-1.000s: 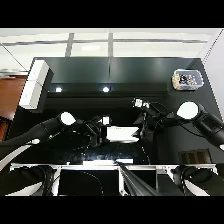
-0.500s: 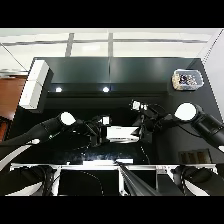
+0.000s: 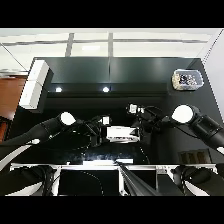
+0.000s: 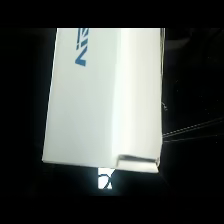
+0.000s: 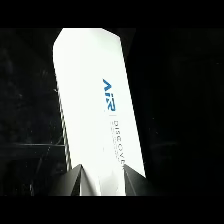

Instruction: Fold the box and place the chain.

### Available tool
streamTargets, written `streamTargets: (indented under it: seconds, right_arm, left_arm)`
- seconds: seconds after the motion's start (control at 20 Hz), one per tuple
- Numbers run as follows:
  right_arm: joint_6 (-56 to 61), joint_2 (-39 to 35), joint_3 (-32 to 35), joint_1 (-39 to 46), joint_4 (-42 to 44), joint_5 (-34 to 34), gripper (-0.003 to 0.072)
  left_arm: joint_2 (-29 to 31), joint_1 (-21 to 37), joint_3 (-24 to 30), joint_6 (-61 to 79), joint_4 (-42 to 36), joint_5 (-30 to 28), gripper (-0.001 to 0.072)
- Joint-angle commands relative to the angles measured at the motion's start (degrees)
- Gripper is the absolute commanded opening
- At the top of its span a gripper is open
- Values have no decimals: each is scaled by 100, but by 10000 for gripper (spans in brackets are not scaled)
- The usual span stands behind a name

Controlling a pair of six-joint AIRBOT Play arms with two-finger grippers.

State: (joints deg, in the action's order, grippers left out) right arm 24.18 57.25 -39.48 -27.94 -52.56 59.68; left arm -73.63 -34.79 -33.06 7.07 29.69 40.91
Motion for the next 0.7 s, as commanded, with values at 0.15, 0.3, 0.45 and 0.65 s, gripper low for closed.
streamTargets:
  seconds: [0.15,0.3,0.45,0.65]
  right_arm:
    - [70,7,4,-11,-9,225,300]
    - [94,7,4,-11,-9,219,300]
    - [94,4,98,-83,-24,136,300]
    - [192,4,197,-221,4,-264,300]
  left_arm:
    - [-2,-2,-4,2,2,-2,481]
    - [-2,-2,-4,2,2,-2,481]
    - [-2,-2,-4,2,2,-2,481]
    - [-2,-2,-4,2,2,-2,481]
